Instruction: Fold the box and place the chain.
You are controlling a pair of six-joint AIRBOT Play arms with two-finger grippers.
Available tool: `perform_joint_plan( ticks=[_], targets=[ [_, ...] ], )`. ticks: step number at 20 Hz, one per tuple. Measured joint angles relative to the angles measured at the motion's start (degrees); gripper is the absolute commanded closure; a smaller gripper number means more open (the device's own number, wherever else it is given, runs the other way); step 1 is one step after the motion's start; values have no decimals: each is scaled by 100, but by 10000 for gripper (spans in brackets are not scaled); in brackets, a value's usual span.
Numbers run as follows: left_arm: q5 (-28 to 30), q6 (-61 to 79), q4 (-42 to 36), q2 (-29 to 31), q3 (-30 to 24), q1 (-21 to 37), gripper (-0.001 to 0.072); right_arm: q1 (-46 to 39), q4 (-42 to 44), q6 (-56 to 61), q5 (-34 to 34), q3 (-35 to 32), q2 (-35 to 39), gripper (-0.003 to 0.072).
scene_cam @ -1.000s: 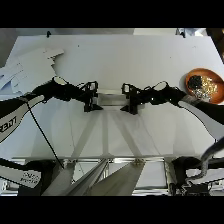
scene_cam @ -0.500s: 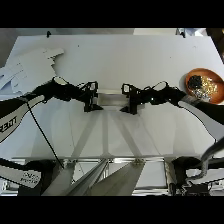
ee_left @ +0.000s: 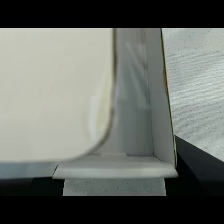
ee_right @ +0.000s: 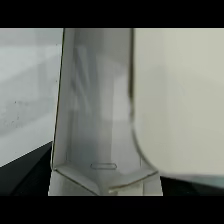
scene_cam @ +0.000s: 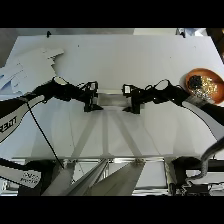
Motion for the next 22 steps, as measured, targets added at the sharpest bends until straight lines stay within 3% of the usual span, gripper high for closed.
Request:
perform_joint_plan(
  ticks=[8, 10, 12, 13, 17, 22],
  targets=[
    [-2, 0, 0, 2, 0, 0, 374, -133, -1563, 1473, 313, -2, 925, 5],
    [-2, 0, -2, 0, 0, 0, 374, -179, -1711, 1838, 527, 2, 1117, 256],
    [-2, 0, 0, 2, 0, 0, 374, -184, -1733, 2057, 885, 2, 1268, 625],
    [-2, 0, 0, 2, 0, 0, 374, -168, -1731, 2142, 1069, 2, 1327, 671],
    [-2, 0, 0, 0, 0, 0, 374, 13, -1443, 2319, 1495, 2, 1464, 676],
    [-2, 0, 0, 0, 0, 0, 374, 284, -369, 2437, 448, 2, 1394, 676]
  ],
)
